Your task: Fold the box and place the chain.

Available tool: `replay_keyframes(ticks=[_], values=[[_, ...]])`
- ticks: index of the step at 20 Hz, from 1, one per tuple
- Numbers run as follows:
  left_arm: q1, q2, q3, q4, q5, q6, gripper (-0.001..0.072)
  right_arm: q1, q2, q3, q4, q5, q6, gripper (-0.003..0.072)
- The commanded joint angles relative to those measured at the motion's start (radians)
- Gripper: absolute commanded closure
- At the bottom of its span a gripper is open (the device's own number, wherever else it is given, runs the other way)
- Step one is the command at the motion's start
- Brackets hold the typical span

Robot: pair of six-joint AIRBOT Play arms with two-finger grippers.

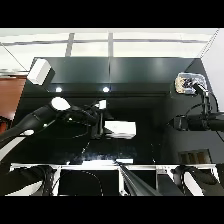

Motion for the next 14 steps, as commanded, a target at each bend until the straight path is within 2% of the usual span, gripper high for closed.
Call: replay_keyframes(ticks=[1, 5, 10, 14], values=[[-0.092, -0.071, 0.063, -0.018, 0.069, -0.007, -0.0003, -0.005, 0.003, -0.008, -0.006, -0.004, 0.01, 0.0679], [-0.099, -0.135, 0.103, -0.018, 0.071, -0.007, -0.0003, -0.005, 0.003, -0.008, -0.007, 0.0, 0.012, 0.0679], [-0.099, -0.148, 0.103, 0.077, 0.089, -0.082, -0.0002, -0.005, 0.003, -0.008, -0.007, 0.001, 0.012, 0.0679], [-0.1, -0.149, 0.103, 0.087, 0.076, -0.111, -0.0001, -0.005, 0.003, -0.008, -0.011, 0.002, 0.012, 0.0679]])
